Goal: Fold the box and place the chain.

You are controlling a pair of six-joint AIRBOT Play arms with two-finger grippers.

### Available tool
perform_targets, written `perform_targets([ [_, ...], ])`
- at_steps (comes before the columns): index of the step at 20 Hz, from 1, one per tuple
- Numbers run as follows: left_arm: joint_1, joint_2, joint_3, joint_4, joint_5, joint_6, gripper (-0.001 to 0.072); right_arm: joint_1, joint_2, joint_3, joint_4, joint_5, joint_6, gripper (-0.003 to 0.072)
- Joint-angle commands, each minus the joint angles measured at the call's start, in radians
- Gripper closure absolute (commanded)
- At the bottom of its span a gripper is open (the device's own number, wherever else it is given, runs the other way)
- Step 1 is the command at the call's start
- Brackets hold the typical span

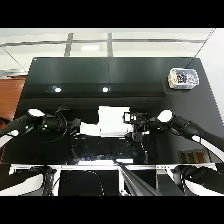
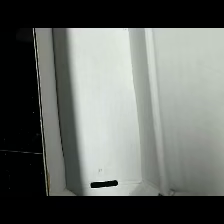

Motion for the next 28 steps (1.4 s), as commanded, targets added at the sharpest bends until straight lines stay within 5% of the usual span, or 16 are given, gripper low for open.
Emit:
perform_targets([
  [1, -0.034, -0.021, 0.013, -0.018, -0.010, 0.070, 0.0682, 0.001, -0.001, 0.000, 0.000, 0.000, 0.000, 0.0205],
  [5, -0.034, -0.021, 0.029, -0.089, -0.077, 0.174, 0.0677, 0.001, -0.001, 0.000, 0.000, 0.000, 0.000, 0.0205],
  [6, -0.036, -0.021, 0.040, -0.085, -0.094, 0.195, 0.0571, 0.001, -0.001, 0.001, 0.000, 0.000, 0.000, 0.0205],
  [8, -0.035, -0.021, 0.062, -0.085, -0.097, 0.194, 0.0082, 0.001, -0.001, 0.000, 0.000, 0.000, 0.000, 0.0205],
  [9, -0.035, -0.020, 0.079, -0.084, -0.099, 0.189, -0.0005, 0.001, -0.001, 0.001, 0.000, 0.000, 0.000, 0.0205],
  [14, -0.134, -0.020, 0.165, -0.044, -0.106, 0.066, -0.0003, 0.001, -0.001, 0.001, 0.000, 0.000, 0.000, 0.0205],
  [20, -0.310, -0.020, 0.317, 0.172, -0.087, -0.281, 0.0034, 0.001, -0.001, 0.000, 0.000, 0.000, 0.000, 0.0205],
  [22, -0.355, -0.020, 0.350, 0.230, -0.089, -0.384, 0.0217, 0.001, -0.001, 0.000, 0.000, 0.000, 0.000, 0.0205],
  [28, -0.421, -0.019, 0.372, 0.266, -0.054, -0.492, 0.0250, 0.001, -0.001, 0.000, 0.000, 0.000, 0.000, 0.0205],
])
